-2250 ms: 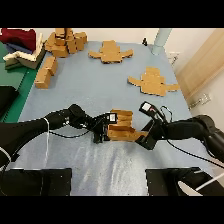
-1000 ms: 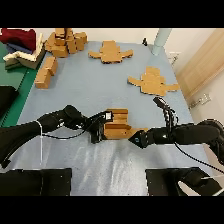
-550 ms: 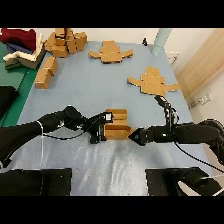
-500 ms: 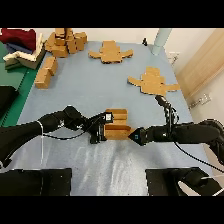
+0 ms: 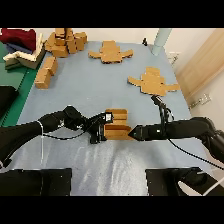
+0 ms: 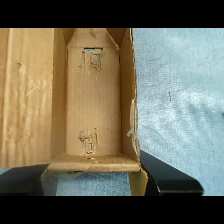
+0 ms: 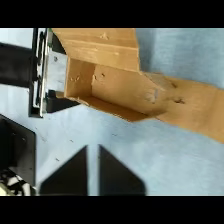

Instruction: Fold the box.

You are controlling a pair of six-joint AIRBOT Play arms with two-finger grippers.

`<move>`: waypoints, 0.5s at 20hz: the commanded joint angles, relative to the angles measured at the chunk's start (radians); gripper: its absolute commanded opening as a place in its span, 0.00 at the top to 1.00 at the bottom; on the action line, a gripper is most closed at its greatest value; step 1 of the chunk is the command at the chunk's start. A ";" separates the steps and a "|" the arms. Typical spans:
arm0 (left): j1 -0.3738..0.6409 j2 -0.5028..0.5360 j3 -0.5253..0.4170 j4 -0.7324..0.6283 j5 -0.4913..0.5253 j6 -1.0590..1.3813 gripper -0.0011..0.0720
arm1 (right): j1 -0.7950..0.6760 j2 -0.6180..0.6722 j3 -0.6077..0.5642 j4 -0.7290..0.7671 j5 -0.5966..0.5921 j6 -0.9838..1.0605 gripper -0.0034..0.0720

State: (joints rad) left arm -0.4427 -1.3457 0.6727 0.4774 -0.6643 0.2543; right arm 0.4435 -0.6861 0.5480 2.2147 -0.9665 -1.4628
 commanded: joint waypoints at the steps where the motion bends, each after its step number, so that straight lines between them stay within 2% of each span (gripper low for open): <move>1: 0.000 -0.001 -0.001 0.001 0.001 0.000 0.45 | 0.001 -0.106 0.022 0.100 0.136 -0.049 0.95; 3: 0.000 -0.001 -0.001 0.001 0.001 0.000 0.45 | -0.006 -0.198 0.101 0.097 0.156 -0.199 0.95; 7: 0.000 -0.001 -0.001 0.001 0.000 0.000 0.45 | -0.014 -0.452 0.339 0.082 0.106 -0.375 0.95; 10: 0.000 -0.001 -0.001 0.001 0.001 0.000 0.45 | -0.014 -0.593 0.408 0.082 0.072 -0.440 0.95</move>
State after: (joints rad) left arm -0.4427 -1.3457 0.6724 0.4778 -0.6640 0.2539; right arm 0.4309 -1.1473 0.8734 2.2959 -0.8684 -1.7992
